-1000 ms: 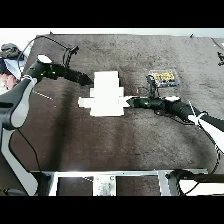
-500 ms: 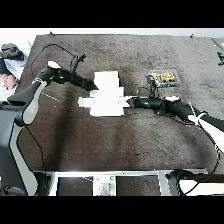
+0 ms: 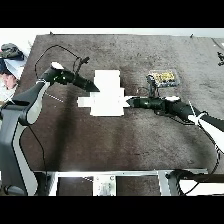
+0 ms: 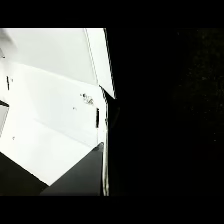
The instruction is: Fold the box and place the chain.
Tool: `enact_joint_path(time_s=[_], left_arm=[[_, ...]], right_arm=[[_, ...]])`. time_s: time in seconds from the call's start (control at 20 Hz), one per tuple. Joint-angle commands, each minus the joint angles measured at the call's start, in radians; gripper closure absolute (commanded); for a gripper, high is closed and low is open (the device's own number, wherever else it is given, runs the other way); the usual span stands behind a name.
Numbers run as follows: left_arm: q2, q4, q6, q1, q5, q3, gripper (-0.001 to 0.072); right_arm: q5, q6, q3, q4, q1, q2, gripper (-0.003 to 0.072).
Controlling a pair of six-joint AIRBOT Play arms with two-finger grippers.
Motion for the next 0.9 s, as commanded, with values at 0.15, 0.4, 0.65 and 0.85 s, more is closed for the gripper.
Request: enact_joint_path(time_s=[0.15,0.4,0.65,0.85], left_arm=[[-0.002,0.040,0.004,0.000,-0.014,0.011,0.0583],[-0.002,0.051,0.101,0.000,-0.024,0.011,0.0696],[-0.002,0.048,0.317,-0.001,-0.054,0.011,0.0697],[0.001,0.043,0.510,-0.001,-0.055,0.011,0.0699]], right_arm=[[0.000,0.000,0.001,0.000,0.000,-0.001,0.0675],[-0.001,-0.002,0.002,0.000,-0.002,0.000,0.0674],[0.011,-0.026,0.071,-0.009,-0.053,0.000,0.0332],[0.007,-0.022,0.121,-0.050,-0.106,-0.001,0.0332]])
